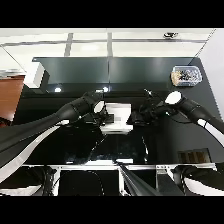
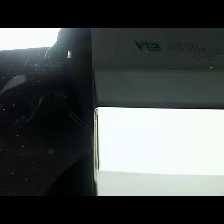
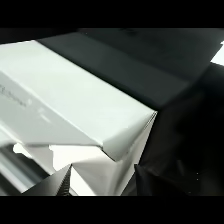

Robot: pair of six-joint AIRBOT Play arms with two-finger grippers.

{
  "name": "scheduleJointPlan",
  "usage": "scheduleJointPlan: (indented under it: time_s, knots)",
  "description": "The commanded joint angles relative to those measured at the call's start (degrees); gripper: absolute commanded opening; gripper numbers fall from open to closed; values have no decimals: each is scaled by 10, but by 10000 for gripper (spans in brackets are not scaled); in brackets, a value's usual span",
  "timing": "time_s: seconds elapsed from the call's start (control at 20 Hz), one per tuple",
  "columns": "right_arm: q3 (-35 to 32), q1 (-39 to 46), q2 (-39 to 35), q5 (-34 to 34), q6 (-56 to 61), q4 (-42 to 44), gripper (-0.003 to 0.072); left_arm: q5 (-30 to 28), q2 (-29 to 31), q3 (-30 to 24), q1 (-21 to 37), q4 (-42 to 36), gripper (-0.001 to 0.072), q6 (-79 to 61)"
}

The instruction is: Fold the box and place the chain.

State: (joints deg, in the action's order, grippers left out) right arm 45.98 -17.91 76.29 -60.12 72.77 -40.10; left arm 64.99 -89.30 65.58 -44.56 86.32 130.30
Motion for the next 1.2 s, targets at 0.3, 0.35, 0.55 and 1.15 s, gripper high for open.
scheduleJointPlan:
  time_s: [0.3, 0.35, 0.55, 1.15]
  knots:
    - [71, -130, 1, 45, 289, -278, 429, 0, 0, 0, 0, 2, 27, 0]
    - [74, -139, 1, 52, 306, -288, 429, 0, 0, 0, 0, 1, 27, 0]
    - [82, -154, 3, 77, 377, -317, 428, 0, 0, 0, 0, 1, 27, 0]
    - [131, -191, 40, -4, 476, -435, 429, 0, 0, 0, 0, 1, 27, 0]
